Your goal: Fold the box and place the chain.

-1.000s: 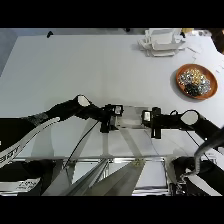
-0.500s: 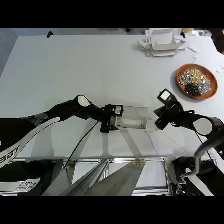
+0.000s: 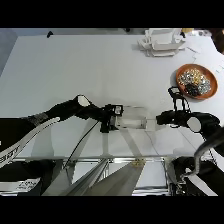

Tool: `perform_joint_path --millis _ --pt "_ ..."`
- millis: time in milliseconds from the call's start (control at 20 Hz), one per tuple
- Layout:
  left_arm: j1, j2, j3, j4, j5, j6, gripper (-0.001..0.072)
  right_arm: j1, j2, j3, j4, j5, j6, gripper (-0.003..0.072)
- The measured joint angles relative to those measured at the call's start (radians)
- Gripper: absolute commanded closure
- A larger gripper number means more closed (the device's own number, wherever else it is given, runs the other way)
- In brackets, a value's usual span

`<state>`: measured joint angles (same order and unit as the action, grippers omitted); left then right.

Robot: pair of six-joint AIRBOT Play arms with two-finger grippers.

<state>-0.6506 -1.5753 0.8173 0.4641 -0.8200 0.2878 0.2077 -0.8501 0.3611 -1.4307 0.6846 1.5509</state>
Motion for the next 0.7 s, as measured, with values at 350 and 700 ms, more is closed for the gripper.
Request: perform_joint_path --millis 350,700 --pt "0.0 0.0 0.0 0.0 0.0 0.0 0.0562 0.001 -0.037 0.0 0.289 0.12 -0.02 0.067" --pt "0.0 0.0 0.0 0.0 0.0 0.0 0.0562 0.0 -0.008 0.001 0.415 0.139 -0.088 0.0496"
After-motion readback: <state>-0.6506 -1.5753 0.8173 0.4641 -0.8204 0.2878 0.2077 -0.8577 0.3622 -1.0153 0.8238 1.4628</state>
